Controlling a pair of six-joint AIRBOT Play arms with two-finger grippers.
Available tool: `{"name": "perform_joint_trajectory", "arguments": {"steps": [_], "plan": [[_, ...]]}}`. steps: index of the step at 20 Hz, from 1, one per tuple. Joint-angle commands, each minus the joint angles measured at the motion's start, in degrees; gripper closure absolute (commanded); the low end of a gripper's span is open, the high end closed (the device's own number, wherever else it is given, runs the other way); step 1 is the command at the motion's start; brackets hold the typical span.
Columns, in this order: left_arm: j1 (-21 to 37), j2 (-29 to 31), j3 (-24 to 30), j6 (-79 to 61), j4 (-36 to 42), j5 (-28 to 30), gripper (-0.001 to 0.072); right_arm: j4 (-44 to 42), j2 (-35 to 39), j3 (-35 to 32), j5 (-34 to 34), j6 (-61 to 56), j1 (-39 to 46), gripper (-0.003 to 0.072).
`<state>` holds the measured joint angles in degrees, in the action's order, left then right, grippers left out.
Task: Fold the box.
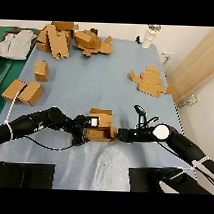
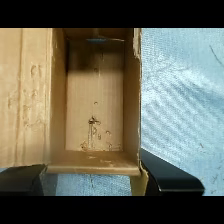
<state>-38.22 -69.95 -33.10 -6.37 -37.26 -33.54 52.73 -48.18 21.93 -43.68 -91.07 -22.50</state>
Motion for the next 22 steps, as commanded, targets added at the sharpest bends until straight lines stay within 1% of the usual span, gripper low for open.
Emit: {"name": "perform_joint_trajectory", "arguments": {"steps": [1, 5, 9, 11, 13, 16, 17, 20, 22], "plan": [[-0.02, 0.02, -0.04, -0.02, -0.02, 0.02, 0.0189, -1.18, 0.04, 2.64, -1.14, -0.02, -0.2, 0.0515], [-0.02, 0.02, -0.04, -0.02, -0.02, 0.02, 0.019, -6.05, 0.04, 5.81, -1.46, -0.04, -0.2, 0.0515], [-0.02, 0.0, -0.04, -0.02, -0.02, 0.02, 0.0189, -6.75, 0.04, 5.86, -2.19, -0.04, -0.39, 0.0513], [-0.02, 0.0, -0.04, -0.02, -0.02, 0.02, 0.0189, -6.34, 0.02, 5.84, -2.8, -0.07, -1.09, 0.0445], [-0.02, 0.0, -0.04, -0.02, 0.0, 0.02, 0.0189, -4.39, -0.09, 5.84, -2.8, -1.38, -1.79, 0.0445], [-0.02, 0.0, -0.04, -0.02, -0.02, 0.02, 0.0189, 5.05, -0.07, 5.9, -2.51, -6.97, -3.82, 0.0445], [-0.02, 0.0, -0.04, -0.02, -0.02, 0.02, 0.0189, 6.75, -0.07, 6.03, -2.34, -7.52, -4.28, 0.0445], [-0.02, 0.0, -0.04, -0.02, -0.02, 0.02, 0.0189, 6.67, 0.07, 6.1, -0.96, -7.5, -4.76, 0.0448], [-0.02, 0.0, -0.04, -0.02, -0.02, 0.02, 0.0189, 6.75, 1.84, 6.25, -0.72, -7.5, -4.76, 0.045]]}}
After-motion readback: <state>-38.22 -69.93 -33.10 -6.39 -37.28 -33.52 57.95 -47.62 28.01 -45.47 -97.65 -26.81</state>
